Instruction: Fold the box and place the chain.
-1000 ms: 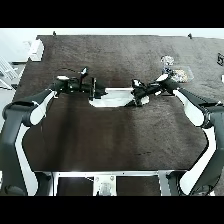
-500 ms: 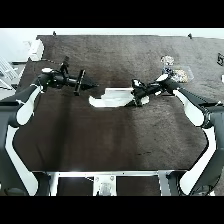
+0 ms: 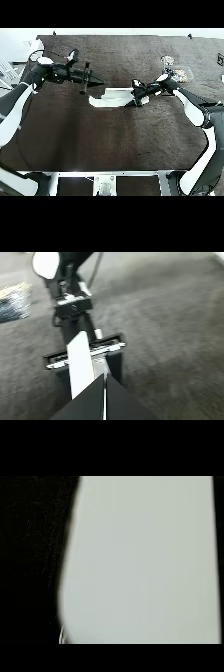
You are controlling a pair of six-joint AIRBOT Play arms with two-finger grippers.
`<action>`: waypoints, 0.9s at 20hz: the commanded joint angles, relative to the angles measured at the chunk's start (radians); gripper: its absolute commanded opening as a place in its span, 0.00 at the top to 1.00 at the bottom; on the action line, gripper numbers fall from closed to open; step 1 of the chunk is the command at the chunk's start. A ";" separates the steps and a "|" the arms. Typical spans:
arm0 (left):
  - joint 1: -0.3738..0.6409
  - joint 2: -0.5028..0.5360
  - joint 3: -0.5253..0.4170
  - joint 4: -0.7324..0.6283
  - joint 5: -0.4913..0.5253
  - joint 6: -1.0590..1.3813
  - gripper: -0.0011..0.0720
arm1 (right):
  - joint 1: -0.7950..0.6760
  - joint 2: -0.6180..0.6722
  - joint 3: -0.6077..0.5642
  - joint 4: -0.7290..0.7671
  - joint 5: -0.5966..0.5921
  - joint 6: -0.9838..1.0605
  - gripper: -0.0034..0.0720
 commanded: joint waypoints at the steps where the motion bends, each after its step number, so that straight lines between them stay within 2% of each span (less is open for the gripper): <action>1: -0.075 0.113 -0.176 0.027 0.246 0.056 0.97 | 0.001 0.000 0.000 0.001 0.000 0.000 0.24; 5: -0.150 0.064 -0.282 0.032 0.365 0.098 0.96 | 0.002 0.000 0.000 0.001 0.000 0.000 0.24; 8: -0.177 -0.005 -0.282 0.047 0.420 0.127 0.96 | 0.002 0.000 0.000 0.000 0.000 0.000 0.24; 10: -0.189 -0.018 -0.281 0.033 0.494 0.150 0.96 | 0.002 0.000 0.000 0.001 0.000 0.000 0.24; 13: -0.188 -0.020 -0.263 -0.011 0.645 0.151 0.96 | 0.002 0.000 0.000 0.001 0.000 0.000 0.24; 18: -0.188 -0.087 -0.154 -0.022 0.702 0.166 0.96 | 0.002 0.000 0.000 0.001 0.000 0.000 0.24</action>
